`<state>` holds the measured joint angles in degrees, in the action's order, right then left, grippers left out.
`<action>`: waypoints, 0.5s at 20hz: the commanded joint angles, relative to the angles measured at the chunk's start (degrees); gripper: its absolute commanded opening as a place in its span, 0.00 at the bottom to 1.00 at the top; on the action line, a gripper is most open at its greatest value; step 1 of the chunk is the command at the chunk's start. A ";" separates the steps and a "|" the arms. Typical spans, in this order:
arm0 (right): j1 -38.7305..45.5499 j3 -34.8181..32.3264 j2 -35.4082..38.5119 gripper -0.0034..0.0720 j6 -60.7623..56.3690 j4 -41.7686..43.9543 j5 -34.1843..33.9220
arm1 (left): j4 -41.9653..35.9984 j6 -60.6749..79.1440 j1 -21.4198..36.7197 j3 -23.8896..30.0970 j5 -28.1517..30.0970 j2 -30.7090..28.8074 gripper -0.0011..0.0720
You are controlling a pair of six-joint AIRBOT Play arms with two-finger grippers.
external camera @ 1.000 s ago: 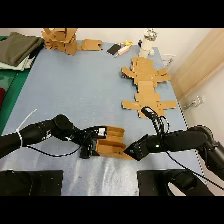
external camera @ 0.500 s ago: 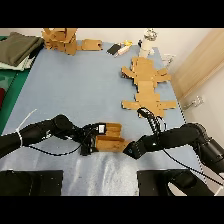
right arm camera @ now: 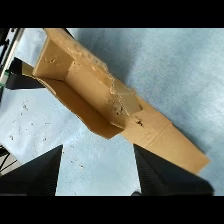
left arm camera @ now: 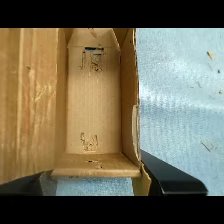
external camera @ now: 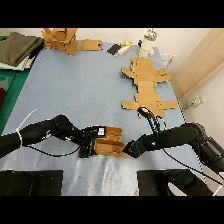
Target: Fold the box.
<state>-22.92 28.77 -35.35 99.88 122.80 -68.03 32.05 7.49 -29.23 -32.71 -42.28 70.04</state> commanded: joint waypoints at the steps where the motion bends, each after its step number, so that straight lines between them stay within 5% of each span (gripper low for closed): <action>1: -0.04 0.07 -0.04 0.97 0.00 0.02 0.15 | 0.09 0.00 -0.09 0.04 -0.35 0.02 0.85; 10: -0.04 0.07 -0.04 0.97 0.00 0.09 0.13 | 0.11 0.04 -0.09 0.04 -0.81 0.04 0.86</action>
<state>-22.92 28.77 -35.35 99.88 122.83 -67.90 32.14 7.49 -29.28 -32.69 -42.78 70.04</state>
